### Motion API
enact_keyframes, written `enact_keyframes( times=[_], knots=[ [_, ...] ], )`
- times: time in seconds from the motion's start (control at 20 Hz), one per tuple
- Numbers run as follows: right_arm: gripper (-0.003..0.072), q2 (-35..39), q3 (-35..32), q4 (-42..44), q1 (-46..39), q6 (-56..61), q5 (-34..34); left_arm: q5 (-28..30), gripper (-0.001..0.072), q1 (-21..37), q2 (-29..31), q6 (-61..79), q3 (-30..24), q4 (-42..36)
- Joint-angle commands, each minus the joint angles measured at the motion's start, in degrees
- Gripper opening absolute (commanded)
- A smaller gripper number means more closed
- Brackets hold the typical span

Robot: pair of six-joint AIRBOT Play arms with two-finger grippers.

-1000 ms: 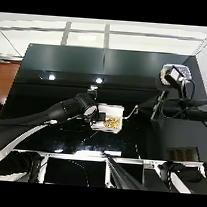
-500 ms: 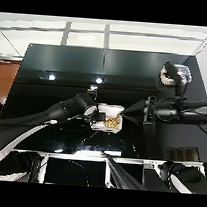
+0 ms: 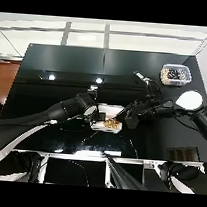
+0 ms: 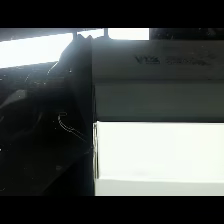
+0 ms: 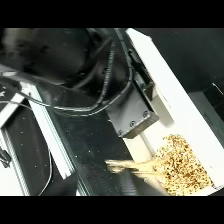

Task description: Fold the box and place the chain.

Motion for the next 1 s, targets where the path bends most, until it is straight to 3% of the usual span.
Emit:
enact_keyframes(
  times=[0.0, 0.2, 0.45, 0.5, 0.55, 0.6, 0.8, 0.95],
  knots=[
    [0.0378, -1.25, 0.02, -0.85, -1.40, 0.59, 1.18, 0.15, 0.0031, 0.00, -0.09, 0.02, 0.00, -0.02],
    [0.0378, 1.29, 1.38, -1.29, -12.57, 0.63, 14.01, -0.55, 0.0032, 0.00, -0.48, 0.07, 0.00, -0.04],
    [0.0379, 7.04, 1.40, -0.98, -23.98, 0.61, 23.50, -0.50, 0.0031, 0.61, -0.46, -1.77, 2.03, -1.05],
    [0.0379, 7.43, 1.38, -0.98, -24.52, 0.61, 23.87, -0.50, 0.0091, 0.85, -0.46, -2.49, 2.60, -1.09],
    [0.0379, 7.58, 1.38, -0.96, -24.52, 0.61, 23.85, -0.87, 0.0332, 0.98, -0.44, -3.02, 3.17, -1.14],
    [0.0379, 7.61, 1.38, -0.85, -24.52, 0.61, 23.87, -2.43, 0.0497, 1.05, -0.44, -2.97, 3.98, -1.09],
    [0.0379, 7.61, 1.38, -0.92, -24.72, 0.57, 23.34, -10.10, 0.0500, 0.96, 1.20, 11.50, 8.41, 0.72],
    [0.0379, 7.61, 1.38, -1.11, -24.72, 0.57, 21.49, -11.19, 0.0501, 1.81, 7.41, 29.42, 8.68, 0.63]
  ],
)
